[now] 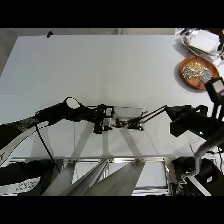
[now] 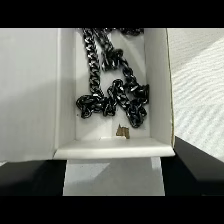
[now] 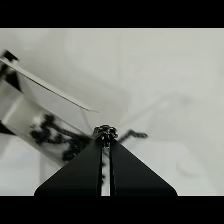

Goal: Fold the box and place the chain.

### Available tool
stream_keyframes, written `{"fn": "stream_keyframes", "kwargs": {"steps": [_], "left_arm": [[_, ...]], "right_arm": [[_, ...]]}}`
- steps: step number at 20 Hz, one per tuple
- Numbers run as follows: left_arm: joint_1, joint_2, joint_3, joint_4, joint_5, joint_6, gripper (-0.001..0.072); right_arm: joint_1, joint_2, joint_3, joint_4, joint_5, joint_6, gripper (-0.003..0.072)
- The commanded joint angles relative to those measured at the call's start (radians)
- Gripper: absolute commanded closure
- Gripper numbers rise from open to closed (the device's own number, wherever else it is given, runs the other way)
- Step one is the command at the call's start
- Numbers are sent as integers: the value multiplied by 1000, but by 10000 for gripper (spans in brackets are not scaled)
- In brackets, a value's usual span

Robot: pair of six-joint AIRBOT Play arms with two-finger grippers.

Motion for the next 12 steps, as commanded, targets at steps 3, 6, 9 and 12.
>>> {"fn": "stream_keyframes", "kwargs": {"steps": [3,6,9,12], "left_arm": [[0,0,1,0,0,0,397],[0,0,1,0,0,0,397],[0,0,1,0,0,0,397],[0,0,1,0,0,0,397]], "right_arm": [[0,47,1,192,-144,-87,672],[0,37,1,282,-222,-131,672],[0,-18,1,406,-242,-230,672],[0,-123,1,482,-246,-315,672]]}}
